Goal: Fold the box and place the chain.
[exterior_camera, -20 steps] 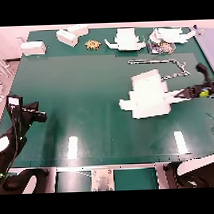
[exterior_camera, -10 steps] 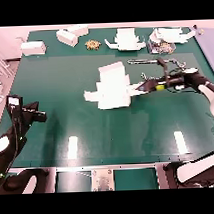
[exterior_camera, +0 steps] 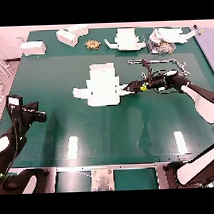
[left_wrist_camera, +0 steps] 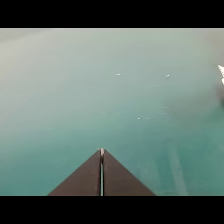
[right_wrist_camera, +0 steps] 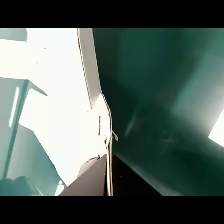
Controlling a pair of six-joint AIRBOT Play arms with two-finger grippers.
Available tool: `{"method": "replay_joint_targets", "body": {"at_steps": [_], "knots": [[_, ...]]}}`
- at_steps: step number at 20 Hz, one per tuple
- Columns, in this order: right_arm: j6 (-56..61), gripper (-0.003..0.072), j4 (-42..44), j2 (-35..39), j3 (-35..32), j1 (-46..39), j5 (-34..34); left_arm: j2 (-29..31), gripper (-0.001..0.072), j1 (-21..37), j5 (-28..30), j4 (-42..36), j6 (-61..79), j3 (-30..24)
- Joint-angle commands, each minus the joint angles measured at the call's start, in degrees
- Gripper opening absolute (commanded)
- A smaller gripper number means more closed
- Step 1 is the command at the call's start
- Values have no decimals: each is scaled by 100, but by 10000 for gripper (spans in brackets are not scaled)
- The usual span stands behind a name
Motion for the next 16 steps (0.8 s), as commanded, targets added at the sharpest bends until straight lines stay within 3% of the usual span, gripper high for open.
{"method": "replay_joint_targets", "body": {"at_steps": [1, 10, 11, 12, 13, 16], "knots": [[114, 2, 0, -144, 7, 46, -208, -2, 20, 2, 0, 2, 2, 4], [24, 3, 0, -229, 9, 55, -227, -2, 22, 4, -111, 2, 2, 4], [-17, 2, 2, -229, 9, 52, -227, -2, 144, 2, -219, 9, 9, 4], [-20, 3, 2, -229, 9, 52, -227, -2, 462, 2, -278, 7, 4, 4], [-55, 3, 2, -229, 9, 52, -227, -2, 607, 4, -308, 0, -42, 4], [-177, 3, 2, -229, 59, 66, -184, -2, 606, 4, -348, 0, -42, 4]]}}
